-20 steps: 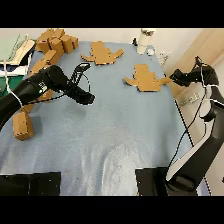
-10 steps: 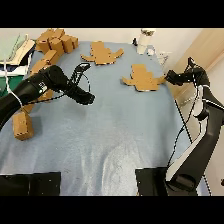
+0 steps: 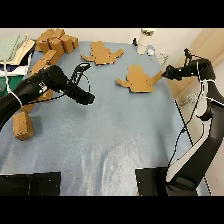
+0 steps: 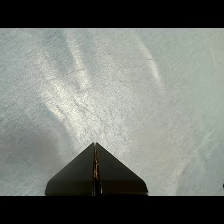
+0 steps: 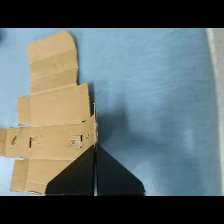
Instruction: Fold the box.
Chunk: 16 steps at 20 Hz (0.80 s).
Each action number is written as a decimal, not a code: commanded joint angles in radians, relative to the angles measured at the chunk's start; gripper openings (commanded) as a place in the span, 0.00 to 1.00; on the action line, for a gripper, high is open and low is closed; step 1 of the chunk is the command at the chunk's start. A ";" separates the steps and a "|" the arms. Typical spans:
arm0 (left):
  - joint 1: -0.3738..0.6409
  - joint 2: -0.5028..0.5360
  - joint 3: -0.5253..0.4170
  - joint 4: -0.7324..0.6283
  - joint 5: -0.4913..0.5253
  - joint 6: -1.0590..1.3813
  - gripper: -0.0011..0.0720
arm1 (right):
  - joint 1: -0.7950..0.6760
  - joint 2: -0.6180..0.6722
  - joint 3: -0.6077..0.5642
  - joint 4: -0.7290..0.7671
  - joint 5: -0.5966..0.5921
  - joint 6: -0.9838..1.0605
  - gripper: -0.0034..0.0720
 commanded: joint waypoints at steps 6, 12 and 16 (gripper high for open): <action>-0.001 -0.001 0.001 0.000 0.000 0.000 0.03 | 0.075 0.439 -0.578 -0.052 0.029 -0.014 0.04; 0.000 -0.001 0.001 0.000 0.000 0.000 0.03 | 0.111 0.918 -1.225 -0.059 0.206 0.011 0.05; -0.001 -0.001 0.001 0.000 0.000 0.000 0.03 | 0.110 0.998 -1.330 -0.147 0.186 0.052 0.65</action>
